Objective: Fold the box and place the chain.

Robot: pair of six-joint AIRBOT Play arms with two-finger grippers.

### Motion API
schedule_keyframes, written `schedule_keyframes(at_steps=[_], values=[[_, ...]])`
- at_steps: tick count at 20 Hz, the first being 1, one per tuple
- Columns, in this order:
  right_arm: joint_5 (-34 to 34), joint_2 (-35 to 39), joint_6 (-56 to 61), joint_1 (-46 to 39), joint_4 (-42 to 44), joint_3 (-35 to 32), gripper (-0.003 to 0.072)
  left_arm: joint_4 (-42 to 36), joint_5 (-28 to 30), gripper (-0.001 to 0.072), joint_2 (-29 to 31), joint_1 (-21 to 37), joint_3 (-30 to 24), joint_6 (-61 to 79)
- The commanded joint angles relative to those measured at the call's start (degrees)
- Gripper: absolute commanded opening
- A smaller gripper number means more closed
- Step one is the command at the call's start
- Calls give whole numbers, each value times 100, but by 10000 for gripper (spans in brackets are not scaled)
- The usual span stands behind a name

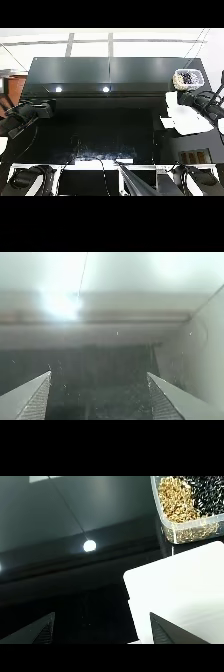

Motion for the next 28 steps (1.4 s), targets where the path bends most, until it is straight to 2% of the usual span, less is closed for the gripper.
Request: schedule_keyframes(at_steps=[1,4,5,7,9,11,15,17,19,21,22,25,28], values=[[179,-59,83,-79,-614,85,702,-728,155,714,-649,-2,-9,17],[1519,-752,728,-1040,-1963,1010,702,-1276,-343,713,-885,-2,-7,463],[1738,-1047,691,-1499,-2166,1410,703,-1283,-533,713,-883,-2,-7,498],[1755,-1633,573,-2402,-2306,2013,703,-1351,-693,711,-883,-2,-7,498],[2028,-2361,597,-3279,-2229,2505,703,-1388,-800,711,-883,-2,-7,498],[2535,-3005,496,-4009,-1867,2951,703,-1384,-922,711,-883,-2,-7,516],[3252,-4039,-564,-4900,-1220,3451,704,-1314,-1104,711,-883,-2,-9,514],[3377,-4430,-1718,-5239,105,3672,703,-1329,-1060,711,-883,-2,-9,514],[4133,-4903,-2883,-5480,1397,4111,703,-1329,-1049,710,-883,-2,-9,514],[5040,-5449,-3239,-5499,1635,4581,704,-1329,-1051,711,-883,-2,-9,514],[5243,-5663,-3292,-5477,1779,4680,703,-1331,-1058,711,-883,-2,-9,514],[5705,-6146,-3388,-5346,1729,4710,703,-1335,-1049,710,-883,-2,-9,516],[5853,-6411,-3379,-5268,1781,4710,703,-1320,-1047,711,-883,0,-9,514]])
